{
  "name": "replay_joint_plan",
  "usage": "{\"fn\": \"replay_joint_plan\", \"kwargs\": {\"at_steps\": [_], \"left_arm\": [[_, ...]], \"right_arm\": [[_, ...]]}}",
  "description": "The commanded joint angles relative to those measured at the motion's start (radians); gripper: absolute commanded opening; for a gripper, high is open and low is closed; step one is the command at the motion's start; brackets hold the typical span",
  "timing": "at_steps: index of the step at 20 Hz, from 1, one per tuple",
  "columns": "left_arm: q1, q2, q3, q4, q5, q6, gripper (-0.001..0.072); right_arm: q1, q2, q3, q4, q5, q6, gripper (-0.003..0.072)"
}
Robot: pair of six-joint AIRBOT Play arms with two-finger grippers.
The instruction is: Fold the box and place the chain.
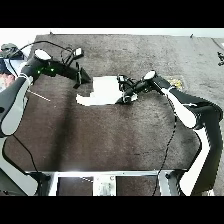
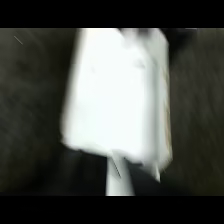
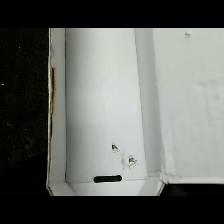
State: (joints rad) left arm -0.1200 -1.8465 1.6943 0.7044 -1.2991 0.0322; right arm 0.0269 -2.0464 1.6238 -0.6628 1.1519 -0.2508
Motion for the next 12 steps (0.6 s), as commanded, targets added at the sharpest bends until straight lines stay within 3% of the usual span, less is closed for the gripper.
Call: {"fn": "replay_joint_plan", "kwargs": {"at_steps": [1,12], "left_arm": [[-0.01,0.008,-0.027,0.237,-0.032,-0.041,0.0677],[-0.102,0.006,-0.169,0.234,0.185,-0.031,0.0676]], "right_arm": [[0.001,0.0,0.001,0.001,0.0,0.001,0.0416],[0.001,0.0,0.001,0.0,0.0,0.001,0.0416]]}}
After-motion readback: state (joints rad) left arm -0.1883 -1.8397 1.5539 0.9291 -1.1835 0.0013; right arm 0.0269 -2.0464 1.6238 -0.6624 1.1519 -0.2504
